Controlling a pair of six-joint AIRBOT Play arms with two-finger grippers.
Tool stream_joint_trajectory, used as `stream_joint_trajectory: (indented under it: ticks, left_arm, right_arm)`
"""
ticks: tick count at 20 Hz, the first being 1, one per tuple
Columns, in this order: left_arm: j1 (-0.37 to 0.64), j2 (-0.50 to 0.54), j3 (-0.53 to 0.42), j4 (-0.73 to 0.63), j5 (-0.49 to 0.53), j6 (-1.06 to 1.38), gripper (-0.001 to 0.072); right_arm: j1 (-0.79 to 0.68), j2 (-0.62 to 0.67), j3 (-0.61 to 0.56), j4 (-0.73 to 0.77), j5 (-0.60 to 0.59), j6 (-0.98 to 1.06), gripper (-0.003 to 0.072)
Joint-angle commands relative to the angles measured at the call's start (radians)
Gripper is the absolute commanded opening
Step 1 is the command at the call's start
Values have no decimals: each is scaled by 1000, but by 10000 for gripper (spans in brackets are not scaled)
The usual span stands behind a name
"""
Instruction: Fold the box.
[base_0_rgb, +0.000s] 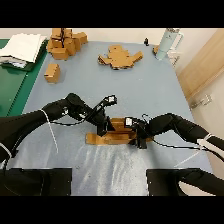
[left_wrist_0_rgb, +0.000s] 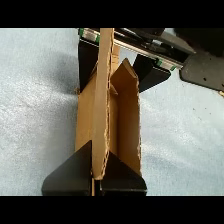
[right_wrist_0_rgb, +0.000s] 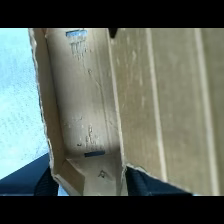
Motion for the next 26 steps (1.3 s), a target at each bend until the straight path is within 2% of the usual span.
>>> stream_joint_trajectory:
  ticks: [1, 18, 19, 20, 21, 24, 26]
  left_arm:
    - [0, 0, 0, 0, 0, 0, 16]
    - [0, 0, 0, 0, 0, 0, 16]
    - [0, 0, 0, 0, 0, 0, 16]
    - [0, 0, 0, 0, 0, 0, 16]
    - [0, 0, 0, 0, 0, 0, 16]
    - [0, 0, 0, 0, 0, 0, 15]
    - [0, 0, 0, 0, 0, 0, 16]
  right_arm:
    - [1, 1, -1, 12, 0, 0, 513]
    - [1, 1, -1, 12, 0, 0, 510]
    - [1, 1, -1, 12, 0, 0, 519]
    - [1, 1, -1, 13, 0, 0, 561]
    - [1, 1, -1, 16, 0, 0, 649]
    - [1, 20, 0, 43, 0, 0, 663]
    - [1, 38, -1, 38, 4, 0, 644]
